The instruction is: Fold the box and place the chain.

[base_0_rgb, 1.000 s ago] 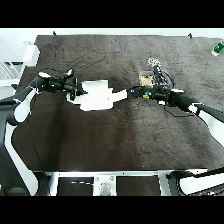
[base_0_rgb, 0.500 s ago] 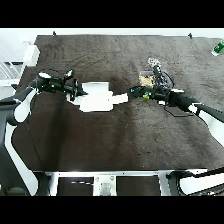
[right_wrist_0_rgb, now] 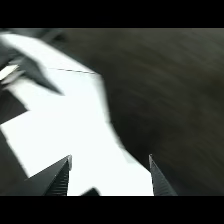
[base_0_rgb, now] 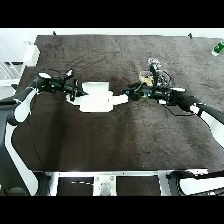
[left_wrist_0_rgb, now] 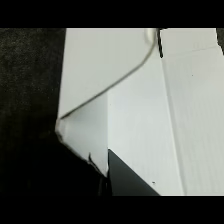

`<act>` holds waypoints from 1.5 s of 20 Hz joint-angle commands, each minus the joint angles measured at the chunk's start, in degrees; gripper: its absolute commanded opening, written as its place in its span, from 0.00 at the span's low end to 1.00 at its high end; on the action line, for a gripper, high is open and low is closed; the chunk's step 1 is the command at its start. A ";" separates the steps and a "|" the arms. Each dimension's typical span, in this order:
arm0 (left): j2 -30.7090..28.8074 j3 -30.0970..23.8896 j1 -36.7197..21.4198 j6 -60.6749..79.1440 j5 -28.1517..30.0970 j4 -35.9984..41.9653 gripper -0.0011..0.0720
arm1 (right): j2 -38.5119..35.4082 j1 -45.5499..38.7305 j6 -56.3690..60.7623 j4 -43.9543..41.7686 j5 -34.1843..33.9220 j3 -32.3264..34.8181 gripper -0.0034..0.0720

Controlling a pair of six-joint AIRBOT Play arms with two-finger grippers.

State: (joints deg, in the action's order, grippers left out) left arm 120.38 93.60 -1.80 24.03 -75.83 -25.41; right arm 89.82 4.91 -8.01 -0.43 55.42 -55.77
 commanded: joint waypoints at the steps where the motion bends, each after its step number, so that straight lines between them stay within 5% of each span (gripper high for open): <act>1: 0.00 0.00 0.04 -0.15 0.00 0.55 0.04 | -1.29 3.98 -8.59 3.32 3.17 -0.04 0.79; 5: -0.02 0.00 0.04 -0.15 0.00 0.57 0.04 | -1.29 12.02 -9.20 15.23 -6.88 -0.07 0.79; 10: -0.02 0.00 0.04 -0.15 0.00 0.55 0.04 | -1.22 17.68 -8.98 18.14 -16.46 -0.42 0.79; 19: -0.02 0.00 0.04 -0.15 0.02 0.57 0.04 | 1.81 21.20 -3.98 33.92 -18.88 -2.78 0.79; 30: -0.02 0.00 0.04 -0.15 0.00 0.57 0.04 | 4.68 23.21 -0.94 35.52 -26.58 -4.63 0.79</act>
State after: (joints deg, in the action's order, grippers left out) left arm 120.38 93.58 -1.76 23.86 -75.83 -24.82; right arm 94.15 27.92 -9.82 34.63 31.83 -60.07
